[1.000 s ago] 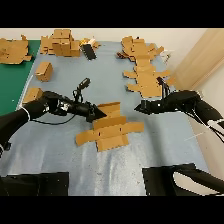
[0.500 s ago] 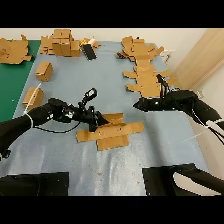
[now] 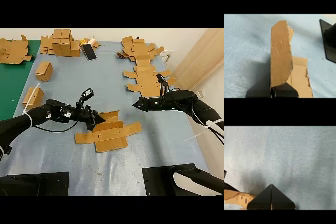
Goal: Fold the box.
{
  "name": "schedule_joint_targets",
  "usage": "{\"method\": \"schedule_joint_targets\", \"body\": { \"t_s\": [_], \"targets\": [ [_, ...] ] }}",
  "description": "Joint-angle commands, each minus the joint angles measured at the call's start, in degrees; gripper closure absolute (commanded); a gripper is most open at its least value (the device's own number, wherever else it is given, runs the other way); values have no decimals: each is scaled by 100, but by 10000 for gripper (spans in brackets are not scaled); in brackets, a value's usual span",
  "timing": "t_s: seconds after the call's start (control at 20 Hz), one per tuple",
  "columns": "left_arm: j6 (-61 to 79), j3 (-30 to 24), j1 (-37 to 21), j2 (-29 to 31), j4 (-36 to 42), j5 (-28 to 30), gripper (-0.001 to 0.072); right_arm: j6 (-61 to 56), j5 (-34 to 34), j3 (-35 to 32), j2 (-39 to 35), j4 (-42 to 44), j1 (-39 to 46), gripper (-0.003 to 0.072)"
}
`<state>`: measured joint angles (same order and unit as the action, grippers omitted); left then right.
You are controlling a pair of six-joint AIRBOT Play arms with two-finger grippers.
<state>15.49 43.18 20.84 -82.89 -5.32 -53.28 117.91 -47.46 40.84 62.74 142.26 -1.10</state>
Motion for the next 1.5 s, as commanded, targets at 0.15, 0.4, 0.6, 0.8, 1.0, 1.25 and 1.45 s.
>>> {"method": "schedule_joint_targets", "body": {
  "t_s": [0.15,0.4,0.6,0.8,1.0,1.25,1.45],
  "targets": [
    [11,9,-20,-68,-262,-234,697,7,13,-24,0,-4,-7,682],
    [-101,345,-22,-68,-844,-485,697,7,96,-129,11,0,-7,682],
    [15,426,-20,-68,-800,-481,697,7,109,-164,13,0,-7,682],
    [13,424,-20,-70,-802,-472,697,9,160,-164,15,0,-7,682],
    [13,387,-11,-81,-800,-476,696,20,162,-164,15,-2,-7,682],
    [9,341,-13,-94,-824,-413,697,24,164,-164,15,-4,-7,682],
    [-120,341,-13,-94,-1016,-404,696,63,162,-164,15,-4,-7,682]
  ]
}}
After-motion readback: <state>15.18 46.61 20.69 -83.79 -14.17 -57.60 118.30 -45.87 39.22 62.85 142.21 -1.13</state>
